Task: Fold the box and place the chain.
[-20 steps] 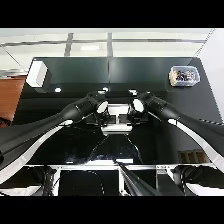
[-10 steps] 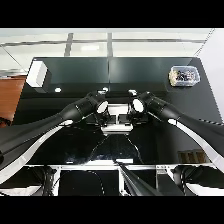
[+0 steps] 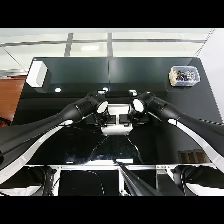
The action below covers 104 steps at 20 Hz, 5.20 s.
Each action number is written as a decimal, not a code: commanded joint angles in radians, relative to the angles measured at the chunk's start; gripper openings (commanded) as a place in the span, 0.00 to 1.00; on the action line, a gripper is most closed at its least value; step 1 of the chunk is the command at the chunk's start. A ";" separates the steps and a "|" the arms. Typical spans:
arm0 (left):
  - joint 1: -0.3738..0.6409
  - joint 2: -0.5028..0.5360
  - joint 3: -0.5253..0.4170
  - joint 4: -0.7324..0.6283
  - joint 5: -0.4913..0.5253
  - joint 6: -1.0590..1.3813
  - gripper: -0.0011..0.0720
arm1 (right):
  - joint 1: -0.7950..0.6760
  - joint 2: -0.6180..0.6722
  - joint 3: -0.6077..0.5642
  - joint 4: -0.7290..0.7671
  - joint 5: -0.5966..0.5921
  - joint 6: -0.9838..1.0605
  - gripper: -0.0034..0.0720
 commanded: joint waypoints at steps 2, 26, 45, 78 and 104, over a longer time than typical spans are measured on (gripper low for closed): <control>0.000 0.000 0.001 0.000 0.000 0.000 0.05 | 0.000 0.000 0.000 0.000 -0.002 0.001 0.52; 0.000 0.000 0.001 0.000 -0.001 0.000 0.05 | -0.162 0.480 0.094 -0.264 0.157 -0.272 0.63; 0.000 0.000 0.001 0.001 0.007 0.000 0.05 | -0.831 -0.453 0.846 -0.182 0.031 -0.411 0.98; 0.000 0.000 0.001 0.004 0.000 0.000 0.05 | -0.890 -0.142 0.933 -0.025 0.190 -0.618 0.07; 0.000 0.000 0.001 0.000 -0.002 0.000 0.05 | -0.625 0.513 0.543 0.574 0.453 -0.797 0.07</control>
